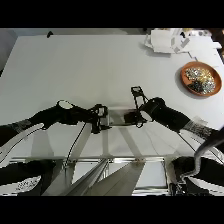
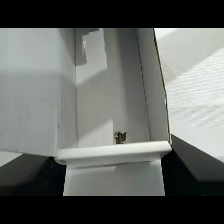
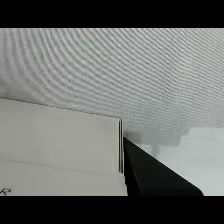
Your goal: Fold the box and place the chain.
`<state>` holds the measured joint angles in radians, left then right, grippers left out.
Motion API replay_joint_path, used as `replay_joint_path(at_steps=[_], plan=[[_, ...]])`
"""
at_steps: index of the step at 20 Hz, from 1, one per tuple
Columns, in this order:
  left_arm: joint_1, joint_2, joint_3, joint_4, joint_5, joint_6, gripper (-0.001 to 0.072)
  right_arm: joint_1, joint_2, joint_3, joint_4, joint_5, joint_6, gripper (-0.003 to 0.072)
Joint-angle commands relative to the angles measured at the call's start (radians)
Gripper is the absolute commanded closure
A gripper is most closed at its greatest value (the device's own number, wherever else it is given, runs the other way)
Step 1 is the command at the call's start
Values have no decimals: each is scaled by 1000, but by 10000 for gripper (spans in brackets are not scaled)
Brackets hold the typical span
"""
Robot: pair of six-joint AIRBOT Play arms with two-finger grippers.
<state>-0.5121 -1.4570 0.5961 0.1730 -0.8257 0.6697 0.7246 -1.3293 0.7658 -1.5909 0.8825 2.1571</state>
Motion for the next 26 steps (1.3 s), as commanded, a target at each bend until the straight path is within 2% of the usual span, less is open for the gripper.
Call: replay_joint_path(at_steps=[1, 2, 4, 8, 11, 13, 18, 20, 21, 25, 26], plan=[[0, 0, 0, 0, 3, 0, 572, 0, 42, 2, 2, 49, -7, 265], [0, 0, 0, 0, 3, 0, 572, 0, 57, 2, 2, 52, 2, 274], [0, 0, 0, 0, 2, 0, 572, -6, 79, 3, -2, 76, 74, 359], [0, 0, 0, 0, 2, 0, 572, -16, 80, 45, -3, 152, 94, 376], [0, 0, 0, 0, 2, 0, 572, -15, 77, 69, -2, 151, 100, 439], [0, 0, 0, 0, 3, 0, 572, -15, 54, 69, -2, 166, 127, 450], [0, 0, 0, 0, 2, 0, 572, -15, 1, 69, 6, 165, 152, 537], [0, 0, 0, 0, 2, 0, 572, -15, -5, 69, 10, 165, 150, 651], [0, 0, 0, 0, 2, 0, 572, -15, -8, 69, 17, 160, 148, 668], [0, 0, 0, 0, 3, 0, 572, -15, -18, 69, 47, 142, 137, 660], [0, 0, 0, 0, 3, 0, 572, -15, -18, 69, 47, 138, 138, 585]])
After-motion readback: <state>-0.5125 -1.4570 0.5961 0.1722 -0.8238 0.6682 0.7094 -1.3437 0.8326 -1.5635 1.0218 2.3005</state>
